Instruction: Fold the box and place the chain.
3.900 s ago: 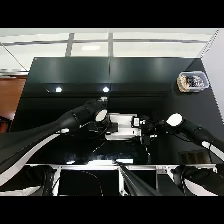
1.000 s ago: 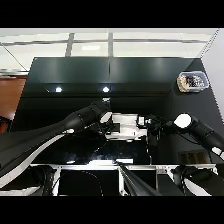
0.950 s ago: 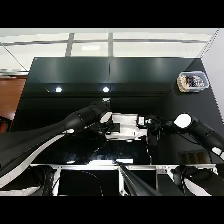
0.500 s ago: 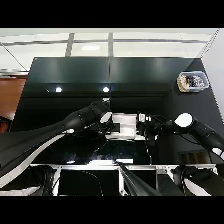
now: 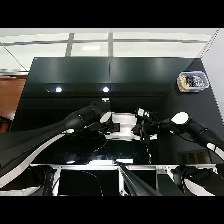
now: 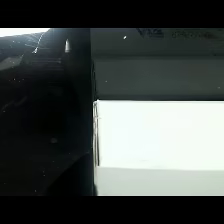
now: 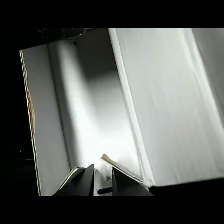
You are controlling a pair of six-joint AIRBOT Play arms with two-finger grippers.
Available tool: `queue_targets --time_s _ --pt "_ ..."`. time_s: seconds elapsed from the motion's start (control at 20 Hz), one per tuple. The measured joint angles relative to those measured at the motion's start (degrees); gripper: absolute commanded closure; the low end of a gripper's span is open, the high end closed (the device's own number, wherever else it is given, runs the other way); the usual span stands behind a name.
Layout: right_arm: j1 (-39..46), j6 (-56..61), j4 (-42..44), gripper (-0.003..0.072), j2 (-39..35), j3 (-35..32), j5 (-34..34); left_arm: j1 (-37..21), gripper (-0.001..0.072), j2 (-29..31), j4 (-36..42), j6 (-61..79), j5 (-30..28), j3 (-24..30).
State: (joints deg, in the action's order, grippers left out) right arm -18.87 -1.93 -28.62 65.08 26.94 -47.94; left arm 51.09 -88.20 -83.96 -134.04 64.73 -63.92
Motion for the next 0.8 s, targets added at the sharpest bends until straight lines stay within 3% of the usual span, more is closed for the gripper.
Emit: queue_targets --time_s 0.2,0.25,0.3,0.35,0.4,0.45,0.5,0.55,0.6,0.65,0.8 --pt "-1.42 0.0 0.39 0.0558 0.57 0.0 0.44 0.0 0.0683 0.0 0.02 0.11 0.0 0.0" --pt "-1.62 0.0 0.44 0.0513 0.63 0.0 0.48 0.0 0.0683 0.0 0.04 0.11 0.0 0.0" --pt "-1.7 0.0 0.46 0.0322 0.68 0.0 0.55 0.0 0.0683 0.0 0.07 0.11 -0.02 0.0" --pt "-1.81 -0.04 0.57 0.0306 0.72 0.0 0.66 0.0 0.0683 0.0 0.11 0.07 -0.02 0.0" --pt "-1.9 -0.11 0.55 0.0471 0.74 0.0 0.72 0.0 0.0683 0.0 0.2 0.09 -0.02 0.0" --pt "-1.95 -0.07 0.5 0.0542 0.74 0.0 0.72 0.0 0.0683 0.0 0.2 -0.04 -0.02 0.0" --pt "-1.97 0.04 0.48 0.0357 0.74 0.0 0.68 0.0 0.0683 0.0 0.22 -0.02 -0.02 0.0" --pt "-2.01 0.04 0.57 0.0317 0.74 0.0 0.72 0.0 0.0683 0.0 0.22 -0.02 -0.04 0.0" --pt "-2.01 0.0 0.57 0.0541 0.74 0.0 0.87 0.0 0.0683 0.0 0.22 0.0 -0.04 0.0" --pt "-2.01 0.09 0.55 0.0677 0.74 0.0 0.9 0.0 0.0683 0.0 0.22 -0.02 -0.07 0.0" --pt "-0.98 3.85 0.13 0.0679 0.39 0.04 0.81 0.0 0.0683 0.0 0.22 -0.02 -0.22 0.0"
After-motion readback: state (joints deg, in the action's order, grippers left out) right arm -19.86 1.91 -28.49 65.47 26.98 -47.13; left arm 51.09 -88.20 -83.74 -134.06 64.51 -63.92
